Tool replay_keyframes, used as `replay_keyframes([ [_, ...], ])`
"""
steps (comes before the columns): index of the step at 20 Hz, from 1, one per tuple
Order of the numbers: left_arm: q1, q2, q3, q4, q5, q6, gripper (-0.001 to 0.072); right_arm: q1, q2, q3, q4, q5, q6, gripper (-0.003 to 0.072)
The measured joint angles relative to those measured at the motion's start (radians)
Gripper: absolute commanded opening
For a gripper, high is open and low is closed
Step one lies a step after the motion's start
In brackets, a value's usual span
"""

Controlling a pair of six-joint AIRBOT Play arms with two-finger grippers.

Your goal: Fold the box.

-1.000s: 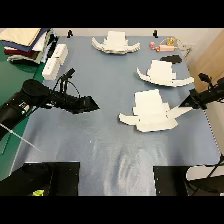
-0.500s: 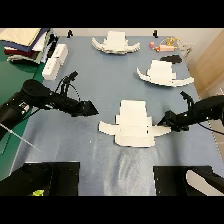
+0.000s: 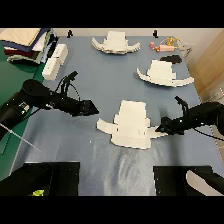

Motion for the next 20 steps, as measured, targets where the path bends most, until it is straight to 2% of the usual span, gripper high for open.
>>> replay_keyframes([
  [3, 0.019, 0.000, 0.000, -0.002, -0.004, 0.024, 0.0634, 0.071, 0.039, -0.038, 0.024, 0.029, -0.059, 0.0001],
  [7, 0.071, -0.003, -0.008, 0.022, -0.048, 0.056, 0.0634, 0.192, 0.189, -0.116, 0.038, 0.127, -0.089, 0.0001],
  [10, 0.097, -0.045, -0.017, 0.029, -0.062, 0.113, 0.0634, 0.266, 0.284, -0.166, 0.040, 0.211, -0.094, 0.0001],
  [15, 0.108, -0.225, -0.008, -0.094, -0.053, 0.300, 0.0634, 0.324, 0.325, -0.196, 0.041, 0.276, -0.093, 0.0001],
  [20, 0.062, -0.420, 0.068, -0.201, -0.069, 0.457, 0.0634, 0.355, 0.331, -0.203, 0.043, 0.300, -0.082, 0.0002],
])
